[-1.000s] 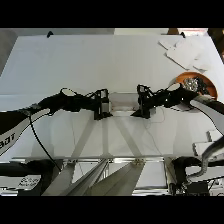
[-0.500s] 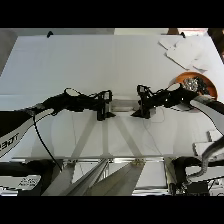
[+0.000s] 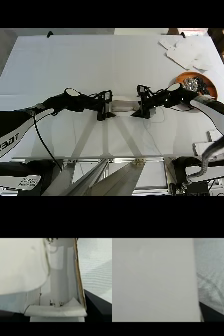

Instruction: Fold the box and place the chain.

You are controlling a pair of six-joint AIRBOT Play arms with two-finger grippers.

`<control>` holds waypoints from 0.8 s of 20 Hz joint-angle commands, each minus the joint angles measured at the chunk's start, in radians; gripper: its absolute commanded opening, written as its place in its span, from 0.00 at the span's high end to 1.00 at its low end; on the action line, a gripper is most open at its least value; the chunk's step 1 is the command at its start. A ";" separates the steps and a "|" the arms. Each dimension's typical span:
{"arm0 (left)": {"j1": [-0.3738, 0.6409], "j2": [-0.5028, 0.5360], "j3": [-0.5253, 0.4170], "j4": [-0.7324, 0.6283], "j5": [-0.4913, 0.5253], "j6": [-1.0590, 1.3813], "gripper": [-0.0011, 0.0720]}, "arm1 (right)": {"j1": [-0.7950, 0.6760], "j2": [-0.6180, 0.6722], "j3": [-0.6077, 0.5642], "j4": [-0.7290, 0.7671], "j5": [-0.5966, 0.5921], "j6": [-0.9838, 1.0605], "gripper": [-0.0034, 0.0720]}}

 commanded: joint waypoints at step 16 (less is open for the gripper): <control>0.070 -0.009 0.008 0.026 -0.090 -0.078 0.12 | 0.000 0.000 0.000 0.000 0.000 0.000 0.27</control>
